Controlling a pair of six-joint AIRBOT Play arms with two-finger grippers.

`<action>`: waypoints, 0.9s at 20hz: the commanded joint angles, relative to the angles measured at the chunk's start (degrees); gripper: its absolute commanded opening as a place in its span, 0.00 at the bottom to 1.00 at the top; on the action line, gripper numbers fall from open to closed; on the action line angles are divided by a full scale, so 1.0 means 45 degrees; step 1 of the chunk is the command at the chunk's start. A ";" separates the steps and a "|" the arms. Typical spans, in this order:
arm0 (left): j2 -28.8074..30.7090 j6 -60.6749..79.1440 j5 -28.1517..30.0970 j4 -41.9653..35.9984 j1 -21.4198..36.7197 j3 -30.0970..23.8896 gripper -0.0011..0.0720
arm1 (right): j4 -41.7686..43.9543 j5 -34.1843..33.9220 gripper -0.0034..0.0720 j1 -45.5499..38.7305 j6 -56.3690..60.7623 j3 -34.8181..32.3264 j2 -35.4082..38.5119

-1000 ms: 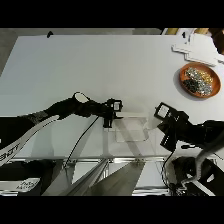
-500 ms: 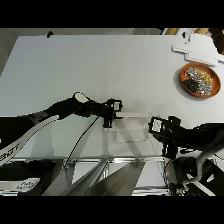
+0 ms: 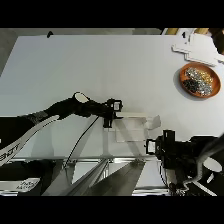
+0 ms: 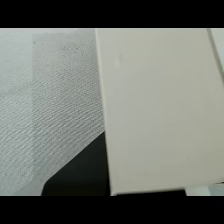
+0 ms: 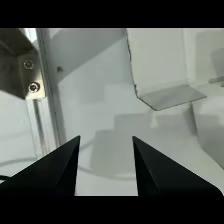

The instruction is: Fold the box and place the chain.

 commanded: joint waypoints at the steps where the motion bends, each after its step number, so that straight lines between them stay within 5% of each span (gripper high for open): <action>1: 0.0010 0.0000 -0.0005 0.0005 -0.0010 -0.0005 0.03 | -0.0549 -0.1608 0.70 0.0160 -0.0058 -0.0321 0.0151; 2: 0.0010 0.0000 -0.0005 0.0000 -0.0010 -0.0005 0.03 | -0.0505 -0.2234 0.90 0.0160 -0.0058 -0.0321 0.0151; 3: 0.0010 0.0000 0.0000 0.0000 -0.0010 -0.0005 0.03 | -0.0491 -0.2934 0.98 0.0165 -0.0073 -0.0325 0.0146; 12: 0.0010 0.0000 -0.0005 0.0005 -0.0010 -0.0005 0.03 | -0.0602 -0.5843 0.98 0.1661 -0.2351 -0.1365 -0.0559; 18: 0.0010 0.0000 0.0000 0.0000 -0.0010 -0.0005 0.03 | -0.1506 -0.6052 0.98 0.2030 -0.2234 -0.2166 -0.0763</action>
